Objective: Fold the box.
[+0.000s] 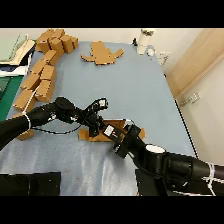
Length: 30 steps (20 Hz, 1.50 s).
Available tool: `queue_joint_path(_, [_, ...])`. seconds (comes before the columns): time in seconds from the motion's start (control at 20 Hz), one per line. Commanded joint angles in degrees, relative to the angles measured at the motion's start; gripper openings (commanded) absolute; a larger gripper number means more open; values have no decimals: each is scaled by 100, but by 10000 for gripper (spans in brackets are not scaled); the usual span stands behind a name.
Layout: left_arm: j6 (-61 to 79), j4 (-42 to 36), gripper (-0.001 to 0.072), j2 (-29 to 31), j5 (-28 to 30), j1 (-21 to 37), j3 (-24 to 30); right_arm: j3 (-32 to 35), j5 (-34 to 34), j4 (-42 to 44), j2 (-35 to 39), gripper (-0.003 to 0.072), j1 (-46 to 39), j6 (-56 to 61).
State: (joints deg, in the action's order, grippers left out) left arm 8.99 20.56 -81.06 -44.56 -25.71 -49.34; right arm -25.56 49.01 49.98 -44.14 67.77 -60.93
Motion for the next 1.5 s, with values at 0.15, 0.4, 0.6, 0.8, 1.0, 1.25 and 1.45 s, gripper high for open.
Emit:
queue_joint_path(0.15, [2,2,10,-2,2,-2,0,380,-741,291,557,720,-745,-1056])
queue_joint_path(0.4, [2,2,10,-2,2,0,0,459,-1250,811,553,720,-1399,-2166])
queue_joint_path(0.6, [2,2,10,-2,2,0,0,457,-1655,2634,555,720,-2253,-4450])
queue_joint_path(0.8, [2,2,10,-2,2,-2,0,457,-1714,4430,527,720,-3115,-6669])
queue_joint_path(1.0, [2,2,10,-2,2,-2,0,455,-1705,6236,155,720,-3899,-8782])
queue_joint_path(1.25, [2,2,10,-2,0,-2,0,52,-1001,7204,-914,720,-4312,-10032])
queue_joint_path(1.45, [2,2,10,-2,0,-2,0,-282,-404,7224,-1598,720,-4551,-10227])
